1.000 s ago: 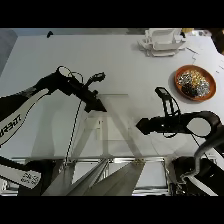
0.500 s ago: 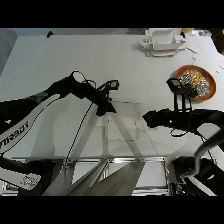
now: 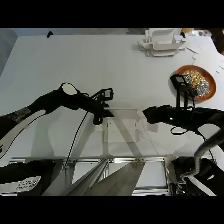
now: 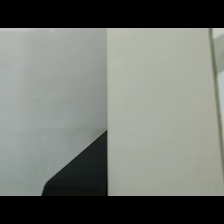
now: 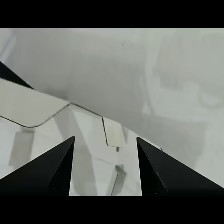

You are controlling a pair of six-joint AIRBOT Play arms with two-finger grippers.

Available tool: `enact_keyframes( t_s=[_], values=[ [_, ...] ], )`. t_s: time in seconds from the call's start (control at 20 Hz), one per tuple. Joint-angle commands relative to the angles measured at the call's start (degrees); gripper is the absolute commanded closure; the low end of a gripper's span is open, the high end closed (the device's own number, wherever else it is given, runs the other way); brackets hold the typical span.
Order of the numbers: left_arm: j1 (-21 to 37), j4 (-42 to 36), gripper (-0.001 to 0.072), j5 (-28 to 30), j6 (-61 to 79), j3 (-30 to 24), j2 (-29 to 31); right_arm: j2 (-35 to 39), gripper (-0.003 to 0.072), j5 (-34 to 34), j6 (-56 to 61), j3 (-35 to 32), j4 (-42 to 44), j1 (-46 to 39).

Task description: Fold the box and place the chain.

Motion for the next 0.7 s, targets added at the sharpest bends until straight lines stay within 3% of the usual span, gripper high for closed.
enact_keyframes(
  t_s=[0.0,0.65],
  values=[
    [0.7,-1.1,0.0712,2.6,6.6,-2.4,-0.4,0.0,0.0246,-1.8,0.0,0.1,0.3,0.0],
    [1.6,-1.1,0.0709,1.8,9.3,-2.4,-1.6,0.0,0.0246,-1.7,0.6,0.1,0.6,0.0]
  ],
)
